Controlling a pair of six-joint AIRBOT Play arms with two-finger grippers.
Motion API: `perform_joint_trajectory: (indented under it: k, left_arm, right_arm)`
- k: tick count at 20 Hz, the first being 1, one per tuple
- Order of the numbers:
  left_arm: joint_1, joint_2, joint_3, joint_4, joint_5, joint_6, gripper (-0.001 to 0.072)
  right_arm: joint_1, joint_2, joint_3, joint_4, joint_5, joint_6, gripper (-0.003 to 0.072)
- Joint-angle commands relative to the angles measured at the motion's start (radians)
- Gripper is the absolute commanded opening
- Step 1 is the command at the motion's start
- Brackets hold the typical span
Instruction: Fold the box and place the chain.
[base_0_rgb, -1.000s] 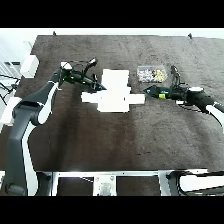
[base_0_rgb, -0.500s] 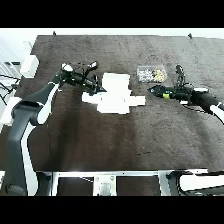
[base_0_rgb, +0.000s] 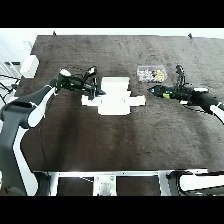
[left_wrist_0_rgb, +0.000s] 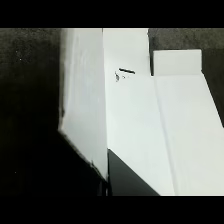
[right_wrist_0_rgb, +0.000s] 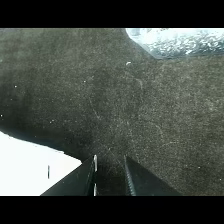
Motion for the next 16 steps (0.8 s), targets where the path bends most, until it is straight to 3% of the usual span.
perform_joint_trajectory:
  k: [1, 9, 15, 16]
  left_arm:
    - [0.0, 0.019, -0.071, -0.039, 0.031, 0.059, 0.0018]
    - [0.001, 0.034, -0.121, -0.045, 0.033, 0.137, 0.0021]
    - [0.001, 0.03, -0.121, -0.044, 0.033, 0.137, 0.0023]
    - [0.001, 0.03, -0.121, -0.044, 0.033, 0.137, 0.0024]
  right_arm:
    - [-0.001, 0.001, 0.0, -0.001, -0.002, -0.001, 0.0234]
    - [0.001, 0.002, -0.003, 0.003, 0.0, -0.023, 0.0235]
    - [0.002, 0.112, -0.098, 0.118, 0.014, -0.264, 0.0235]
    - [0.011, 0.141, -0.125, 0.14, 0.014, -0.359, 0.0266]
